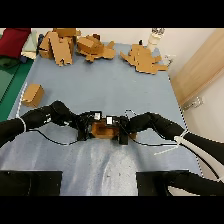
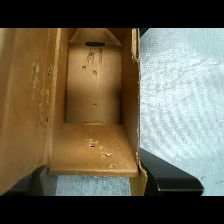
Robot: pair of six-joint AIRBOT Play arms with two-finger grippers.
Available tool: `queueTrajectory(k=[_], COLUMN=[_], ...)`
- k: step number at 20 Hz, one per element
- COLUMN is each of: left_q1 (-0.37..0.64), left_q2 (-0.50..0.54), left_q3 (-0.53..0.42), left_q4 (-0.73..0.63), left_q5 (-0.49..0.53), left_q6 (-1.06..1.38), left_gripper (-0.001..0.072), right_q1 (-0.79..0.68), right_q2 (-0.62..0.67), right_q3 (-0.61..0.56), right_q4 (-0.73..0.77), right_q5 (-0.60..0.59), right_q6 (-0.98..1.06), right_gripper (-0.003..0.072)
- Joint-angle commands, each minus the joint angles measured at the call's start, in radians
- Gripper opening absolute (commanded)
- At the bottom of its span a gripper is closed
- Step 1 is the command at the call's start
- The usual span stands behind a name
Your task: Fold the box.
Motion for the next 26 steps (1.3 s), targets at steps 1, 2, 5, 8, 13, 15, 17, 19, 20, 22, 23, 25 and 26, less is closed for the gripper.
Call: queueTrajectory(k=[1,2,5,8,13,15,17,19,20,22,23,25,26], left_q1=[0.0,0.0,0.0,0.0,0.0,0.0,0.0,0.0,0.0,0.0,0.0,0.0,0.0], left_q2=[0.0,0.0,0.0,0.0,0.0,0.0,0.0,0.0,0.0,0.0,0.0,0.0,0.0], left_q3=[-0.001,-0.001,-0.001,-0.001,-0.001,-0.001,-0.001,-0.001,-0.001,-0.001,-0.001,-0.001,-0.001], left_q4=[0.005,0.005,0.005,0.005,-0.006,-0.006,-0.008,-0.01,-0.013,-0.013,-0.013,-0.013,-0.013], left_q5=[0.0,-0.002,-0.003,-0.003,-0.003,-0.003,-0.003,-0.002,-0.002,-0.002,-0.003,-0.002,-0.002], left_q6=[0.0,0.0,0.0,0.0,-0.001,-0.001,-0.001,-0.001,-0.001,-0.001,-0.001,-0.001,-0.001], left_gripper=[0.0319,0.0319,0.0319,0.0319,0.0318,0.0318,0.0318,0.0317,0.0318,0.0317,0.0318,0.0317,0.0317], right_q1=[0.0,0.0,0.0,0.0,0.0,0.0,0.0,0.0,0.0,0.0,0.0,0.0,0.0], right_q2=[0.001,0.001,0.001,0.001,0.001,0.003,0.015,0.031,0.037,0.049,0.056,0.077,0.092], right_q3=[0.0,0.0,0.0,0.0,0.0,0.0,0.002,0.002,0.002,0.002,0.002,0.002,0.002], right_q4=[0.022,0.022,0.028,0.03,0.03,0.029,0.025,0.025,0.02,-0.025,-0.061,-0.132,-0.164], right_q5=[0.002,0.003,0.001,0.0,0.0,0.001,-0.002,-0.019,-0.026,-0.027,-0.027,-0.031,-0.034], right_q6=[0.0,0.0,0.0,0.001,0.032,0.097,0.107,0.134,0.154,0.201,0.237,0.315,0.36], right_gripper=[0.0521,0.0521,0.0521,0.0521,0.0705,0.0705,0.0705,0.0706,0.0705,0.0705,0.0706,0.0706,0.0705])
